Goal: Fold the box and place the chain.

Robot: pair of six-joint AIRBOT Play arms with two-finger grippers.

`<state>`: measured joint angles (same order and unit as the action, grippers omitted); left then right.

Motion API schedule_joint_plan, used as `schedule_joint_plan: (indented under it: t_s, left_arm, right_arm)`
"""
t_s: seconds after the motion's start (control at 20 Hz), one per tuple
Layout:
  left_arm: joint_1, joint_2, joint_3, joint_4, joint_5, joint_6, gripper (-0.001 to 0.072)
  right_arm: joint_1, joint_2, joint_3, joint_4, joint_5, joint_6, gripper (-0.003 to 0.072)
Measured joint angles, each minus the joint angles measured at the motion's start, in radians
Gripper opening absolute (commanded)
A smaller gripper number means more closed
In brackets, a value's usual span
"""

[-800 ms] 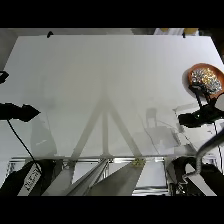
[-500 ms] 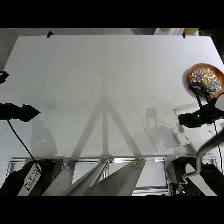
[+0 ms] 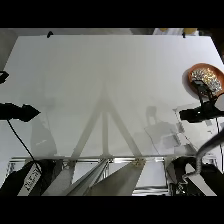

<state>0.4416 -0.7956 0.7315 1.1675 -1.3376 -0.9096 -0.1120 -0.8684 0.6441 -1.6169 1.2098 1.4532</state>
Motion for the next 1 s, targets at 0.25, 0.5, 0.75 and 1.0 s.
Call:
schedule_joint_plan:
  t_s: [0.25,0.5,0.75,1.0]
  left_arm:
    - [0.000,0.000,0.000,0.000,0.000,0.000,0.0695]
    - [0.000,0.000,0.000,0.000,0.000,0.000,0.0695]
    - [0.000,0.000,0.000,0.000,0.000,0.000,0.0695]
    - [0.000,0.000,0.000,0.000,0.000,0.000,0.0695]
  right_arm:
    - [-0.165,-0.051,0.005,-0.230,-0.071,0.015,0.0251]
    - [-0.422,-0.182,0.122,-0.301,-0.097,-0.048,0.0483]
    - [-0.568,-0.358,0.285,-0.315,-0.064,-0.173,0.0481]
    - [-0.623,-0.495,0.345,-0.317,-0.025,-0.312,0.0455]
